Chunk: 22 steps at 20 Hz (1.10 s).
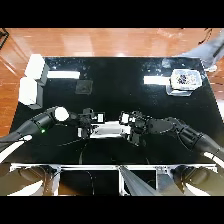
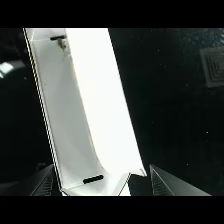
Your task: Fold the box and place the chain.
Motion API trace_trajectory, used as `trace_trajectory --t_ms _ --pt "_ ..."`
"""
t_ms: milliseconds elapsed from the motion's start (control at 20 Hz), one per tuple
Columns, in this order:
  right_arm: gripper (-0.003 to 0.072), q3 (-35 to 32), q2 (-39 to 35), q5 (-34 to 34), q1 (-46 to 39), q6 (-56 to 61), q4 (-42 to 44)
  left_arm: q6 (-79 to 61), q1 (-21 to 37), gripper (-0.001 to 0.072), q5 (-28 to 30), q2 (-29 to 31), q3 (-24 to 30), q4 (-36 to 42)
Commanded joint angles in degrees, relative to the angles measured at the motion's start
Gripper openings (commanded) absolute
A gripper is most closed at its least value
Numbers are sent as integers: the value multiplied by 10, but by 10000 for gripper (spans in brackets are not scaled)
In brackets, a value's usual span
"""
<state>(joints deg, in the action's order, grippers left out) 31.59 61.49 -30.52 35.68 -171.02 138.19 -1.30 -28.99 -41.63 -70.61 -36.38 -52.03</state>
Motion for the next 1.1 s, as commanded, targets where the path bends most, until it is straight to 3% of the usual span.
trace_trajectory --t_ms 0,400,600,1050 --pt "701 10 21 -6 0 -2 9 0 0 19 -15 1 -12 -6" --pt "701 11 53 -19 2 -2 20 2 0 18 -31 -1 -17 -47" --pt "701 11 60 -20 2 -2 24 2 0 17 -85 -2 -17 -46" --pt "700 12 71 -23 30 -2 26 -4 0 17 -30 -6 -17 -45"
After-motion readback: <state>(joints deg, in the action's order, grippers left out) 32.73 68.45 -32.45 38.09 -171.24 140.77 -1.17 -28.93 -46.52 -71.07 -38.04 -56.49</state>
